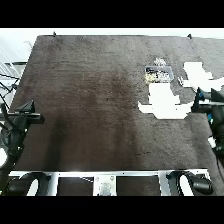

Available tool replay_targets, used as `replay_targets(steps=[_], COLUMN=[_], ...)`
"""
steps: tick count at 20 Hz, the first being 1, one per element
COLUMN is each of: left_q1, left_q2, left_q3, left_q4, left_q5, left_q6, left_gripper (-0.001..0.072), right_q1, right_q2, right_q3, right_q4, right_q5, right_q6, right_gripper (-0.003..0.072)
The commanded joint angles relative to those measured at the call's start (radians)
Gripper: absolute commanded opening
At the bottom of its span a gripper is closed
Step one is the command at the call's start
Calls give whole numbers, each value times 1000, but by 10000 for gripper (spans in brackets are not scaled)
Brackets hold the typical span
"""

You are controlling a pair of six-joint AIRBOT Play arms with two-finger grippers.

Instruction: Fold the box and place the chain.

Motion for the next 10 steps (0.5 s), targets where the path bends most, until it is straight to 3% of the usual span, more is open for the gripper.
replay_targets(steps=[1,5,7,10], left_q1=[1,1,1,1], left_q2=[0,0,0,0], left_q3=[-1,-1,-1,-1], left_q4=[0,0,0,0], left_q5=[0,0,0,0], left_q6=[0,0,0,0], left_gripper=[20,21,21,21], right_q1=[-76,-349,-480,-626], right_q2=[-301,-636,-745,-888], right_q3=[187,466,620,830], right_q4=[-27,-431,-633,-720], right_q5=[100,571,757,953], right_q6=[85,489,607,627], right_gripper=[470,477,528,549])
